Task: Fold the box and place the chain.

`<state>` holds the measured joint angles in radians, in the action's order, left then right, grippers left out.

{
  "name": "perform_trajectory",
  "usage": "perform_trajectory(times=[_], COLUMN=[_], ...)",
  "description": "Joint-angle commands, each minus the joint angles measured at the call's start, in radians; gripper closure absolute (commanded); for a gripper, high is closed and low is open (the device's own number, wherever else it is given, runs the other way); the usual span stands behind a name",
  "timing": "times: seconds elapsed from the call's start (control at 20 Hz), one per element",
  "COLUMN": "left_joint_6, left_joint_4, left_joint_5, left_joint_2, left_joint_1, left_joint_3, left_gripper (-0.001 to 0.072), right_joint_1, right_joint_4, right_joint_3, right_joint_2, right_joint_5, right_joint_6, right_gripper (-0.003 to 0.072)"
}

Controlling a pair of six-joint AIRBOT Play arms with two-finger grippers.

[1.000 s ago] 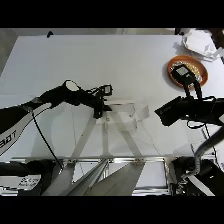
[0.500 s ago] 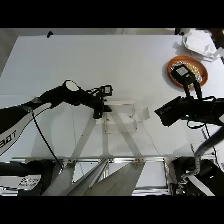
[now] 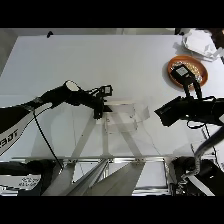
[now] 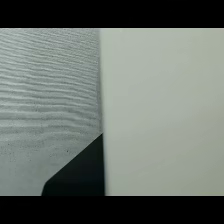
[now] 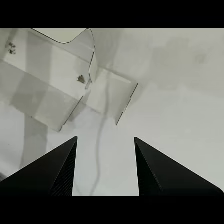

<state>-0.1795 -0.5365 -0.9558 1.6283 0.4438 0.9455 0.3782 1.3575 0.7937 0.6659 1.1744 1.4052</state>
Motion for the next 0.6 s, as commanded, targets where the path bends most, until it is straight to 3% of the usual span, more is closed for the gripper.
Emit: perform_trajectory(times=[0.0, 0.3, 0.35, 0.5, 0.55], left_joint_6=[0.000, 0.001, 0.001, 0.001, 0.001], left_joint_4=[-0.003, -0.003, -0.003, -0.003, -0.003], left_joint_5=[0.002, -0.002, -0.002, -0.002, -0.002], left_joint_2=[0.001, 0.001, 0.001, 0.001, 0.001], left_joint_1=[0.000, 0.000, 0.000, 0.000, 0.000], left_joint_3=[0.000, 0.000, 0.000, 0.000, 0.000], left_gripper=[0.0701, 0.0697, 0.0697, 0.0697, 0.0697], right_joint_1=[0.000, 0.000, 0.000, 0.000, 0.000], right_joint_4=[0.000, -0.004, -0.017, -0.134, -0.177], right_joint_3=[0.000, 0.000, 0.000, 0.000, 0.000], right_joint_2=[-0.001, 0.000, 0.000, 0.024, 0.043], right_joint_5=[0.000, -0.002, -0.002, -0.008, -0.010], right_joint_6=[0.000, -0.037, -0.092, -0.327, -0.392], right_gripper=[0.0285, 0.0290, 0.0359, 0.0672, 0.0675])
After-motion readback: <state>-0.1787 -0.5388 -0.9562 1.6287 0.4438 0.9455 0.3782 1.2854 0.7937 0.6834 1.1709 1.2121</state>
